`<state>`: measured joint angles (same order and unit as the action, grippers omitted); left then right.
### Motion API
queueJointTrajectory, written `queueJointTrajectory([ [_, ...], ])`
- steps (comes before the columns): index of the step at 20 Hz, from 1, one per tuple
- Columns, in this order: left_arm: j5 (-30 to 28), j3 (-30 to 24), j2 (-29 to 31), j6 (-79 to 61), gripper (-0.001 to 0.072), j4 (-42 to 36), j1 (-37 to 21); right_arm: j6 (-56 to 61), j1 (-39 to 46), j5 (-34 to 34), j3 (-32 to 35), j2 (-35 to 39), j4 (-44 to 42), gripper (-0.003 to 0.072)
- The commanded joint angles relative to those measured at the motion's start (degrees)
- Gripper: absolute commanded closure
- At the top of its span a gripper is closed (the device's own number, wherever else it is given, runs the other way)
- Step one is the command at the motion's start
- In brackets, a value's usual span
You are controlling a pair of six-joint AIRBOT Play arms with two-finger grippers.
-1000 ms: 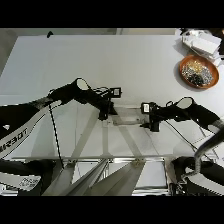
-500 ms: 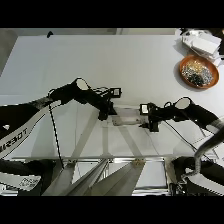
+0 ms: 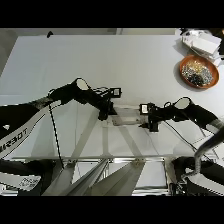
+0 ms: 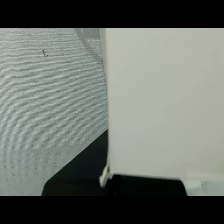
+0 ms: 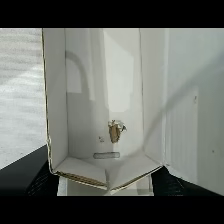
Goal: Fold the box and place the chain.
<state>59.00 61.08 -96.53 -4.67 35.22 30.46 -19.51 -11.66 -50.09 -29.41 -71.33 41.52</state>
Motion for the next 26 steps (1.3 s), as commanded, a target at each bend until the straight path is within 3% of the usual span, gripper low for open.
queueJointTrajectory([
  [1, 0.0, 0.0, 0.0, 0.0, 0.0696, 0.0, 0.0, 0.0, -0.1, 0.2, 0.0, 0.0, 0.1, 0.0368],
  [26, 1.3, 0.0, 0.0, 0.2, 0.0696, -3.5, 0.0, 0.0, -0.1, -0.3, 0.0, 0.0, 0.1, 0.0368],
])
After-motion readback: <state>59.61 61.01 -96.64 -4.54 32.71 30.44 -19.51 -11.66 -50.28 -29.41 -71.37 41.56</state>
